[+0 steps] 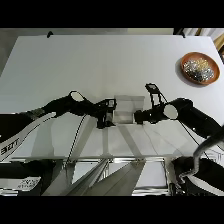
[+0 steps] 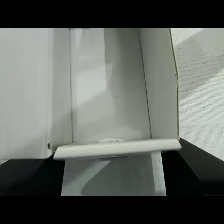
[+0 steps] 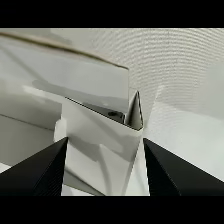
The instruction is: Fold the box and place the chain.
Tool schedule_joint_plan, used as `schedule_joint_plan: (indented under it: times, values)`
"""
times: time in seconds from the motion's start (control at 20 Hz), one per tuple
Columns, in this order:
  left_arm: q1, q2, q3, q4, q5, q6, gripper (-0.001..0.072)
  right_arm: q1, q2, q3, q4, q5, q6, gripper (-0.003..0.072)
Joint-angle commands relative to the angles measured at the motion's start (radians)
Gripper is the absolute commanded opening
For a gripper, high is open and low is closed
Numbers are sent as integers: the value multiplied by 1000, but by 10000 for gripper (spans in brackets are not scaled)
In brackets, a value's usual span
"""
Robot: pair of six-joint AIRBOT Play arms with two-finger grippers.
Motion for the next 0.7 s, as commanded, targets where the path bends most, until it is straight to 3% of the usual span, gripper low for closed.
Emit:
schedule_joint_plan:
  times: [0.0,0.1,0.3,0.65]
  values:
    - [0,0,0,0,0,0,208,23,-39,72,-116,75,102,505]
    - [0,0,0,0,0,0,208,31,-87,97,-127,139,139,507]
    - [0,0,0,0,0,0,208,101,-98,98,-126,61,170,535]
    - [0,0,0,0,0,0,208,135,-117,97,-146,32,258,535]
